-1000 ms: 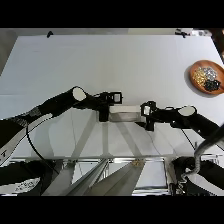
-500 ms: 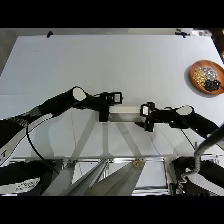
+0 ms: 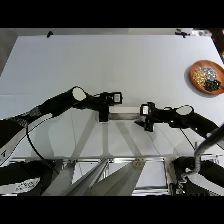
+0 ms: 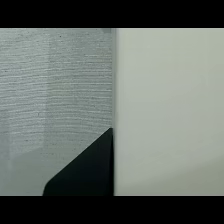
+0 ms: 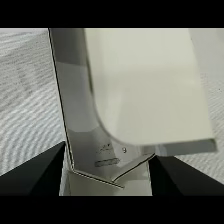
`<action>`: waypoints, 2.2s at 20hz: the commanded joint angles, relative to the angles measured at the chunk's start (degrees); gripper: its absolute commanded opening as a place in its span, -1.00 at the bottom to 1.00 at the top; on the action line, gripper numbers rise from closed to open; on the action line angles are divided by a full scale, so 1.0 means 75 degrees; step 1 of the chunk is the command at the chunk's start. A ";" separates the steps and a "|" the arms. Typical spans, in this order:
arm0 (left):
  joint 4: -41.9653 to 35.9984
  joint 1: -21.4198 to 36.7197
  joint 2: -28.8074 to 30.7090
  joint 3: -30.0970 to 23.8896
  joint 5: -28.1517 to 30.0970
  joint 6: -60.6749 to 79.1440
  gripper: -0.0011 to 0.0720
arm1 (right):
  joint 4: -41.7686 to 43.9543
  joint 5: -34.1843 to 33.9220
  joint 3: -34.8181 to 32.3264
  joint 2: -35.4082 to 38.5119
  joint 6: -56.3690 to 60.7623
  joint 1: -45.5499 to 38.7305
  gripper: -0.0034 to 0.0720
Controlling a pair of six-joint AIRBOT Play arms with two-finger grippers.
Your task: Fold the box and place the chain.
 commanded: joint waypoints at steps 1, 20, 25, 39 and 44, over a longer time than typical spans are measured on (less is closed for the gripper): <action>-0.0006 -0.0003 0.0000 0.0003 0.0009 -0.0003 -0.94 | -0.0017 0.0006 -0.0003 -0.0023 0.0003 0.0009 0.20; -0.0006 -0.0006 0.0003 0.0003 0.0009 -0.0003 -0.94 | -0.0023 -0.0367 -0.0003 -0.0032 -0.0452 0.0009 0.70; -0.0006 -0.0003 0.0003 0.0003 0.0009 -0.0003 -0.94 | 0.0198 -0.0079 -0.0003 -0.0032 -0.0656 0.0009 0.70; -0.0006 -0.0003 0.0003 0.0003 0.0009 -0.0003 -0.94 | 0.0303 0.0175 -0.0003 -0.0032 -0.0653 0.0009 0.69; -0.0006 -0.0003 0.0003 0.0003 0.0009 0.0000 -0.94 | 0.0131 -0.0032 -0.0006 -0.0041 -0.0653 0.0009 0.48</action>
